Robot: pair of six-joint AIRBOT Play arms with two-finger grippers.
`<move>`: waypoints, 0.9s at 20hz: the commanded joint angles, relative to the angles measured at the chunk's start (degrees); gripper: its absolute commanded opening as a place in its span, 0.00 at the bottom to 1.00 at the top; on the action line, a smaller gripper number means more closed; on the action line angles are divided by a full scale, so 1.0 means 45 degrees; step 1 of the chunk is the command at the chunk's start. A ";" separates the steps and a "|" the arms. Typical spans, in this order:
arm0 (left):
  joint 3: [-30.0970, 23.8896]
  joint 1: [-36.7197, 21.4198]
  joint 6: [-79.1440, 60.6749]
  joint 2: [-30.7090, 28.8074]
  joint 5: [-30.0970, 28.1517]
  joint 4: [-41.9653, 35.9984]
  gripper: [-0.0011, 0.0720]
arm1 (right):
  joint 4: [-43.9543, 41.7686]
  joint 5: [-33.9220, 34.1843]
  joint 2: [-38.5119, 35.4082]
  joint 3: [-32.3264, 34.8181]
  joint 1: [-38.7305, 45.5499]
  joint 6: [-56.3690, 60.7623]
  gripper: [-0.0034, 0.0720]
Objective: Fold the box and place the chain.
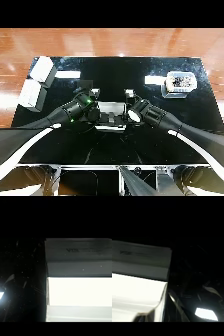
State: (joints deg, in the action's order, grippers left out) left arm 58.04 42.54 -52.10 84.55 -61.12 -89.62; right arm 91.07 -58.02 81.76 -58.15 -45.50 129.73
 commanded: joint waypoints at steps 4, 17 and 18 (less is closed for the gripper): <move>-0.0005 0.0005 0.0005 0.0000 0.0015 0.0005 0.05 | 0.0146 -0.0151 0.0146 -0.0019 0.0296 0.0083 0.69; -0.0005 0.0005 0.0005 0.0000 0.0058 0.0000 0.05 | -0.0005 0.0044 0.0389 -0.0024 0.0559 0.0034 0.69; -0.0005 0.0010 0.0005 0.0000 0.0058 0.0005 0.05 | -0.0010 0.0044 0.0461 -0.0024 0.0559 0.0019 0.69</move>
State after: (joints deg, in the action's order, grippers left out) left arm 58.04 42.54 -52.10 84.55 -60.97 -89.62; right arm 91.24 -57.76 83.24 -58.19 -42.98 130.06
